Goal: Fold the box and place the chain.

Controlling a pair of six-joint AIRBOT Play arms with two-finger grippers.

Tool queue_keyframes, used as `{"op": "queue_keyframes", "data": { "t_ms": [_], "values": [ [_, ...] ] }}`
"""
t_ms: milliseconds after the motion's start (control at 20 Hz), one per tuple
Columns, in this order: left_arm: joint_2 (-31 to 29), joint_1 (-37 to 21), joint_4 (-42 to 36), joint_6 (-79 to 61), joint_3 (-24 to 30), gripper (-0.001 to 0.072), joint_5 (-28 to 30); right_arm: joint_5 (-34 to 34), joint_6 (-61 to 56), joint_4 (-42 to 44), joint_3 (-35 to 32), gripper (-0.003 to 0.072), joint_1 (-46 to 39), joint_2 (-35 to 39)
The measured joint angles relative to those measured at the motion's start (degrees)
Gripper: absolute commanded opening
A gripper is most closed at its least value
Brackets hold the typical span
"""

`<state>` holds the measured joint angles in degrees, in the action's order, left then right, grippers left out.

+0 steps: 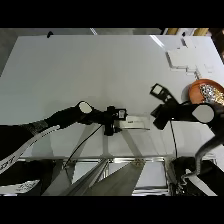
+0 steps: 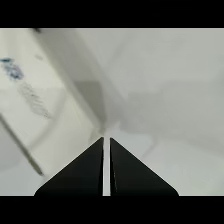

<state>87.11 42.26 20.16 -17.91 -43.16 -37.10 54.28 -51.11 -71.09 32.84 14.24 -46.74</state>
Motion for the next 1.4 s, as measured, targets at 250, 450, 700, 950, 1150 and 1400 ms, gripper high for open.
{"op": "queue_keyframes", "data": {
  "t_ms": [250,450,700,950,1150,1400],
  "values": [
    [0.0,0.0,0.0,0.0,0.0,0.0218,0.0,4.2,-14.4,-10.8,-0.4,0.002,-8.2,0.5],
    [0.0,0.0,0.0,0.0,0.0,0.0218,-0.1,5.7,-18.6,-13.2,-0.5,0.002,-11.5,0.6],
    [0.0,0.0,0.0,0.0,0.0,0.0218,-0.1,6.3,-20.3,-14.3,-0.5,0.002,-12.6,0.6],
    [0.0,0.0,0.0,0.0,0.0,0.0218,-0.3,6.4,-20.7,-14.6,-0.5,0.002,-12.8,0.6],
    [0.0,0.0,0.0,0.0,0.0,0.0218,-0.3,6.5,-20.9,-14.6,-0.5,0.002,-12.8,0.6],
    [-1.9,-0.4,0.4,0.4,0.0,0.0218,-0.5,6.5,-20.9,-14.6,-0.5,0.002,-12.8,0.6]
  ]
}}
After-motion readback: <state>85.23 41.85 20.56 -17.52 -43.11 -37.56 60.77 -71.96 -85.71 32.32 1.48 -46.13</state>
